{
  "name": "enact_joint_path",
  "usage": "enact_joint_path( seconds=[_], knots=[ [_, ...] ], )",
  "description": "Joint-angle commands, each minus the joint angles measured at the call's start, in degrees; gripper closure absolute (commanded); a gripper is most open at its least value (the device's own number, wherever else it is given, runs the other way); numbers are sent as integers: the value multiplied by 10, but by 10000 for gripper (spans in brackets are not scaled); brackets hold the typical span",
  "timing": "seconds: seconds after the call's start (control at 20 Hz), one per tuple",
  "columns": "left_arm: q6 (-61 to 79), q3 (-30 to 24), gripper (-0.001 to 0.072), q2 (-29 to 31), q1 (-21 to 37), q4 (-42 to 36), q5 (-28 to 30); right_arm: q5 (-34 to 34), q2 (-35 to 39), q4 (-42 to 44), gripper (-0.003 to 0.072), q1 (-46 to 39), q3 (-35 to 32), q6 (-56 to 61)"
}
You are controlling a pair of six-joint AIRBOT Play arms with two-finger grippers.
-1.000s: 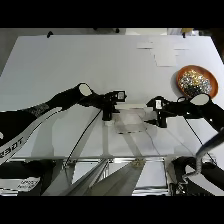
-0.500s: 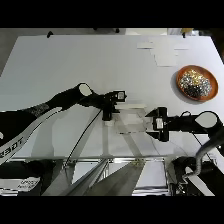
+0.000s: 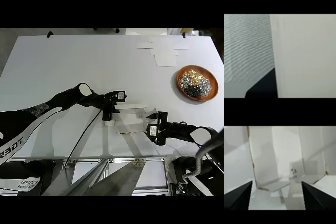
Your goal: Fold the box and place the chain.
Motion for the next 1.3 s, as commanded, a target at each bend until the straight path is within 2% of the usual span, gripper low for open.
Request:
enact_joint_path(
  seconds=[0.0,0.1,0.2,0.25,0.35,0.4,0.45,0.5,0.6,0.65,0.85,1.1,1.25],
  knots=[
    [0,0,698,0,0,0,0,-55,0,19,26,37,-3,7],
    [0,0,698,0,0,0,0,-31,6,6,26,38,-3,11],
    [0,0,698,0,0,0,0,21,31,4,37,38,-3,15],
    [0,0,698,0,0,0,0,43,43,-5,107,38,-3,15],
    [0,0,698,0,0,0,0,68,57,-39,385,38,-3,14],
    [0,0,698,0,0,0,0,76,57,-45,458,38,-3,15],
    [0,0,698,0,0,0,0,81,57,-48,467,38,-4,15],
    [0,0,698,0,0,0,0,81,57,-48,425,38,-9,15],
    [0,0,698,0,0,0,0,74,57,-48,153,38,-27,14],
    [0,0,698,0,0,0,0,68,57,-50,91,38,-35,14],
    [0,0,698,0,0,0,0,11,51,-49,85,38,-42,14],
    [0,0,698,0,0,0,0,-62,-28,-45,85,38,-37,12],
    [0,0,698,0,0,0,0,-68,-55,-45,85,38,-6,13]
  ],
)
